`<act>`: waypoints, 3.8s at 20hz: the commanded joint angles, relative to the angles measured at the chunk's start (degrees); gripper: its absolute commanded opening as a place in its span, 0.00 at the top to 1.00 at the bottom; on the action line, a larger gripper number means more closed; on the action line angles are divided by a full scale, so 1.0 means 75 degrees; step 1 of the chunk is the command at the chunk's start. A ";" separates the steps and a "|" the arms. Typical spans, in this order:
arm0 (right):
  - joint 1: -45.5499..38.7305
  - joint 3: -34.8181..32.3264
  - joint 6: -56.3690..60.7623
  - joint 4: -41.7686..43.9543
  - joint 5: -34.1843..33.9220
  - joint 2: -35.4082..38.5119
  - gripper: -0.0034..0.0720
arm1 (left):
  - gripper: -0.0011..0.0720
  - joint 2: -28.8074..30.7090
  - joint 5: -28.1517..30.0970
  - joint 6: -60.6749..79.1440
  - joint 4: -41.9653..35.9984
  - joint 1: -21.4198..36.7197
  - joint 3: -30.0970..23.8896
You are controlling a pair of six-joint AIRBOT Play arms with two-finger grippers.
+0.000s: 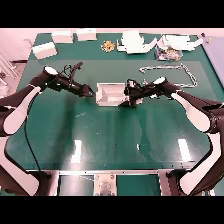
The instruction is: Fold the box and place the chain.
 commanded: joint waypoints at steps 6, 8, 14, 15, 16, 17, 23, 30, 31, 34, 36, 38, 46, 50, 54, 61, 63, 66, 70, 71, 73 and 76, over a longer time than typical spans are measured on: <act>0.0000 0.0000 0.0003 0.0003 0.0000 0.0003 0.19 | 0.61 0.0006 -0.0259 0.0023 -0.0181 0.0003 0.0009; 0.0000 0.0000 0.0003 0.0003 -0.0003 0.0003 0.19 | 0.61 0.0006 -0.0268 0.0006 -0.0184 0.0003 0.0009; 0.0000 0.0000 0.0003 0.0003 0.0000 0.0003 0.19 | 0.61 0.0006 -0.0262 -0.0624 -0.0175 -0.0085 0.0009; 0.0000 0.0000 0.0003 0.0003 0.0000 0.0003 0.19 | 0.61 0.0006 -0.0265 -0.0624 -0.0160 -0.0166 0.0009; 0.0000 0.0000 0.0003 0.0003 0.0000 0.0003 0.19 | 0.61 0.0006 -0.0236 -0.0621 -0.0146 -0.0251 0.0009; 0.0000 0.0000 0.0003 0.0003 -0.0003 0.0003 0.19 | 0.61 0.0006 -0.0189 -0.0621 -0.0111 -0.0326 0.0009; 0.0000 0.0000 0.0003 0.0003 0.0000 0.0003 0.19 | 0.60 0.0006 -0.0192 -0.0845 -0.0108 -0.0385 0.0009; 0.0000 0.0000 0.0003 0.0003 0.0000 0.0003 0.19 | 0.61 0.0484 0.0749 -0.2725 0.1440 -0.0863 0.0026; 0.0000 0.0000 0.0003 0.0003 0.0000 0.0003 0.19 | 0.61 0.0568 0.0871 -0.2789 0.1495 -0.0918 0.0026; 0.0000 0.0000 0.0003 0.0003 -0.0003 0.0003 0.19 | 0.61 0.0697 0.1221 -0.3130 0.1655 -0.1055 0.0044; 0.0003 0.0000 0.0003 0.0003 0.0000 0.0003 0.19 | 0.61 0.0697 0.1276 -0.3532 0.1938 -0.1186 0.0152; 0.0000 0.0000 0.0003 0.0003 0.0000 0.0003 0.19 | 0.61 0.0697 0.1332 -0.4240 0.2503 -0.1378 0.0256; 0.0000 0.0000 0.0003 0.0003 -0.0003 0.0003 0.19 | 0.61 0.0697 0.1338 -0.5977 0.3998 -0.1906 0.0562; 0.0000 0.0000 0.0003 0.0003 0.0000 0.0003 0.19 | 0.61 0.0694 0.1445 -0.6298 0.4232 -0.2171 0.0624; 0.0000 0.0000 0.0003 0.0003 0.0000 0.0003 0.19 | 0.61 0.0694 0.1370 -0.6834 0.4651 -0.2436 0.0624; 0.0000 0.0000 0.0003 0.0003 0.0000 0.0003 0.19 | 0.61 0.0694 0.1326 -0.7930 0.5965 -0.2821 0.0624; 0.0000 0.0000 0.0003 0.0003 0.0000 0.0003 0.19 | 0.61 0.0685 0.1309 -0.8078 0.6196 -0.2862 0.0624; 0.0000 0.0000 0.0003 0.0003 0.0000 0.0003 0.19 | 0.61 0.0676 0.1244 -0.8215 0.6388 -0.2897 0.0624; 0.0000 0.0000 0.0003 0.0003 -0.0003 0.0003 0.19 | 0.61 0.0650 0.1338 -0.8434 0.6697 -0.3060 0.0624; 0.0000 0.0000 0.0003 0.0003 -0.0003 0.0003 0.19 | 0.61 0.0618 0.1346 -0.8431 0.6697 -0.3060 0.0638; 0.0000 0.0003 0.0003 0.0003 -0.0003 0.0003 0.19 | 0.61 0.0510 0.1250 -0.8434 0.6779 -0.3124 0.0799; 0.0000 0.0000 0.0003 0.0003 0.0000 0.0003 0.19 | 0.61 0.0195 0.0778 -0.8568 0.7012 -0.3209 0.1326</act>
